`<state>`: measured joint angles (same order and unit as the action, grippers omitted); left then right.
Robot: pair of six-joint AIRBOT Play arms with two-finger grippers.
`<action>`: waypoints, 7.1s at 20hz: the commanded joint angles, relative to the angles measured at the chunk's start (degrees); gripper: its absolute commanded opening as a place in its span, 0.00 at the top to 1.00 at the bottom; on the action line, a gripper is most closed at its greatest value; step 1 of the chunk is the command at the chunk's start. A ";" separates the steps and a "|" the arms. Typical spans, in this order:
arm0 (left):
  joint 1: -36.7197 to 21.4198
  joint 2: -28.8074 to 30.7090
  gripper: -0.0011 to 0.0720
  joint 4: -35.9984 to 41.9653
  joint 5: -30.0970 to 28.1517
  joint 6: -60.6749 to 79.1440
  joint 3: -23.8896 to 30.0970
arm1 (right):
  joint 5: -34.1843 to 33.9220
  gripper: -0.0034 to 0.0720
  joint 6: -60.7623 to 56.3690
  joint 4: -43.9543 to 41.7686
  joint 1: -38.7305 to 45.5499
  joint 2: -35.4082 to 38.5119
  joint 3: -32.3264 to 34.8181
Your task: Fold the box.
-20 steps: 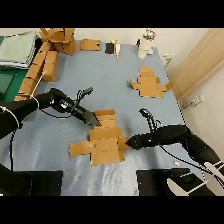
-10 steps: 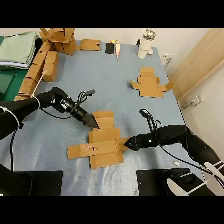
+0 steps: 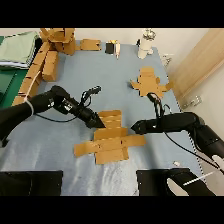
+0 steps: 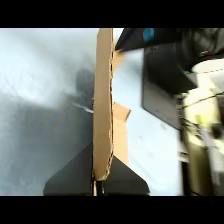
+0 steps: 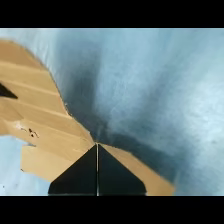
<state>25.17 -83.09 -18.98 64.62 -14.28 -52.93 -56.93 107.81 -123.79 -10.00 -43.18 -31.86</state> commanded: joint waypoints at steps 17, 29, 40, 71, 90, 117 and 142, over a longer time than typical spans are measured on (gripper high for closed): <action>12.98 12.63 0.97 7.76 -25.46 26.29 18.38 | 5.81 0.95 -9.44 1.92 -7.04 -0.07 -0.61; 12.96 16.55 0.97 3.48 -24.39 23.91 17.97 | 6.54 0.95 -9.44 1.97 -7.04 -0.09 -0.61; 12.96 14.93 0.97 3.50 -25.31 23.96 17.99 | 7.02 0.95 -9.44 1.95 -7.04 -0.09 -0.61; 12.98 14.93 0.97 3.52 -25.53 23.89 17.99 | -2.95 0.31 -20.15 38.34 -64.65 3.23 7.06; 13.00 14.93 0.97 3.52 -25.53 23.89 17.99 | 3.67 0.32 -23.80 50.56 -64.76 -4.94 6.69; 13.07 14.93 0.97 3.52 -25.51 23.89 17.99 | 11.50 0.00 -26.62 52.81 -56.87 3.04 9.66; 13.07 14.93 0.97 3.54 -25.53 23.89 17.99 | 7.52 0.00 52.46 2.86 -18.25 0.07 6.71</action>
<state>38.22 -68.14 -15.46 39.11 9.61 -34.96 -47.40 149.42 -114.52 -31.09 -39.05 -23.33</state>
